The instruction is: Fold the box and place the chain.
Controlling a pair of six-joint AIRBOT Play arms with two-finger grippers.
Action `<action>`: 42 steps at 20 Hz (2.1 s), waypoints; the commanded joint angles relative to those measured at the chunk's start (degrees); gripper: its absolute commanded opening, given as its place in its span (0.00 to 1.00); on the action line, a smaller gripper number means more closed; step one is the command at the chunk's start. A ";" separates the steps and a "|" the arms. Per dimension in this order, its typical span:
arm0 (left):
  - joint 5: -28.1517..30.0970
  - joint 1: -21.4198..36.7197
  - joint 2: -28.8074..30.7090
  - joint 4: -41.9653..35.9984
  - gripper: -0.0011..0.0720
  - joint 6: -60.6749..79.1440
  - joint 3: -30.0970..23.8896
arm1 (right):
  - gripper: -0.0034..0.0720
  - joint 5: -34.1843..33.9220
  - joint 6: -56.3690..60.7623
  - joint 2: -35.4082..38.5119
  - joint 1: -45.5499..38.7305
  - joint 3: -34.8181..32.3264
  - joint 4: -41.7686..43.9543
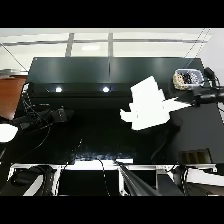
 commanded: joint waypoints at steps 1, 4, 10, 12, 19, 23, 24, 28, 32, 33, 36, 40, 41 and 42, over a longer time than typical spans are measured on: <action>-0.09 -0.02 -0.04 -1.57 0.98 0.07 -0.02 | 0.08 -7.02 2.16 5.49 9.22 -3.72 0.15; -0.13 -0.02 -0.22 -1.75 0.98 0.07 -0.02 | 0.08 -14.01 3.50 10.67 18.12 -9.03 0.13; -0.15 -0.92 -4.70 -5.86 0.98 4.37 -0.02 | 0.08 -26.49 7.98 17.18 30.88 -20.13 -0.35; 0.85 -3.23 -7.41 -8.26 0.98 7.30 -0.02 | 0.07 -29.88 8.83 19.12 34.40 -24.02 -0.35; -3.26 -4.24 -18.99 -19.15 0.98 11.45 -0.02 | 0.07 -35.91 8.33 29.29 41.31 -27.34 -3.76; -7.96 -4.24 -28.04 -33.00 0.98 26.53 -0.02 | 0.07 -36.41 7.61 33.31 41.35 -27.61 -8.33; -9.44 -4.24 -30.25 -36.17 0.98 31.17 -0.02 | 0.07 -36.06 7.56 33.99 41.35 -27.71 -9.09; -10.88 -4.66 -36.22 -42.29 0.98 46.53 0.00 | 0.07 -35.47 7.45 35.28 42.60 -27.71 -9.42; -11.30 -4.63 -38.56 -49.18 0.98 55.69 0.22 | 0.07 -35.39 8.48 35.28 45.79 -27.71 -9.40; -12.46 -4.66 -39.32 -49.13 0.98 57.72 0.66 | 0.07 -35.45 9.05 35.28 46.93 -27.71 -9.42; -19.89 -4.76 -42.40 -49.11 0.98 64.72 2.43 | 0.07 -36.81 10.86 35.28 48.41 -27.71 -9.57; -25.27 -5.22 -43.74 -48.19 0.98 73.26 2.49 | 0.07 -37.53 11.82 35.28 48.39 -27.67 -10.47; -25.49 -5.42 -43.74 -47.32 0.97 73.57 2.49 | 0.07 -37.59 11.96 35.28 48.39 -27.67 -10.47; -25.49 -5.49 -43.78 -46.97 0.97 73.57 2.49 | 0.07 -37.68 11.96 35.28 48.39 -27.67 -10.47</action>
